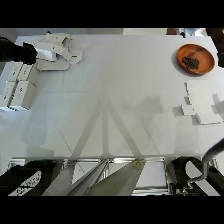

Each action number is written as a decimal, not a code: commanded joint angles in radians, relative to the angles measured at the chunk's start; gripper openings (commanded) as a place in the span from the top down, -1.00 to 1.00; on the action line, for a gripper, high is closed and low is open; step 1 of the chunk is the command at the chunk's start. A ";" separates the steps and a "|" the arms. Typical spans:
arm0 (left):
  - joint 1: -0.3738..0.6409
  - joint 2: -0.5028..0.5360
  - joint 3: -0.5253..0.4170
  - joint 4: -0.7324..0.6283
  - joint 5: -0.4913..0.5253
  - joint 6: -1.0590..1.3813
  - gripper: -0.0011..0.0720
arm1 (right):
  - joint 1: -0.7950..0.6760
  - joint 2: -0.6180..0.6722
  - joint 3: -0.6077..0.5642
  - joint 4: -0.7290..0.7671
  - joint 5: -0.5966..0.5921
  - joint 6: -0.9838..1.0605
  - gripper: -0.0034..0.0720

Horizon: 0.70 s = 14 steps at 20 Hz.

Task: Fold the box and place the chain.

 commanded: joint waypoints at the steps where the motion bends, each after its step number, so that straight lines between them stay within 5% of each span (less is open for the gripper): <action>1: 0.000 0.001 0.000 0.000 0.000 0.000 -0.44 | -0.103 -0.037 0.000 -0.105 -0.023 0.043 -0.32; 10: 0.000 0.001 0.000 0.000 0.000 0.000 -0.44 | -0.386 -0.088 0.000 -0.102 -0.015 0.034 -0.38; 14: 0.000 0.001 0.000 0.000 0.000 0.000 -0.44 | -0.434 -0.207 0.000 -0.100 0.106 -0.051 -0.38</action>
